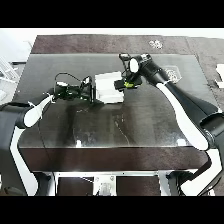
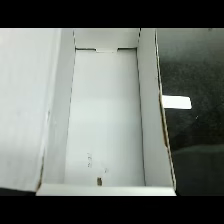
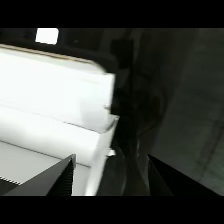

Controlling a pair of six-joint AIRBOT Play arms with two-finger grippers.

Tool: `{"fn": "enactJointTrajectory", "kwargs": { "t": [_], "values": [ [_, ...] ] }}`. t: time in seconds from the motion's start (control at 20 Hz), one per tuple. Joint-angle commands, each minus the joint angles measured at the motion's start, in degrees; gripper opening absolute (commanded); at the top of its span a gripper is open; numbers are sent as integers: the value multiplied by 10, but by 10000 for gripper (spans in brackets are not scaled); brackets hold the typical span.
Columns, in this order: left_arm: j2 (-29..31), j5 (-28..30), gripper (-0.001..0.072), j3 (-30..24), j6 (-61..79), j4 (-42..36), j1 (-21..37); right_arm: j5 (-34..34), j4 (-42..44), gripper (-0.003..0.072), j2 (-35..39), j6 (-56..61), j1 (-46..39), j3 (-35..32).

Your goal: Fold the box and place the chain.

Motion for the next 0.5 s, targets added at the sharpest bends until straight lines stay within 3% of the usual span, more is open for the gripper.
{"fn": "enactJointTrajectory", "kwargs": {
  "t": [0.0,0.25,0.45],
  "values": [
    [0,-2,471,0,1,2,1,2,-37,531,23,-15,-17,0],
    [0,-2,471,0,1,3,1,0,-88,530,23,-66,-49,0],
    [0,-1,471,0,2,7,1,-71,-149,530,23,-111,-93,-3]
  ]
}}
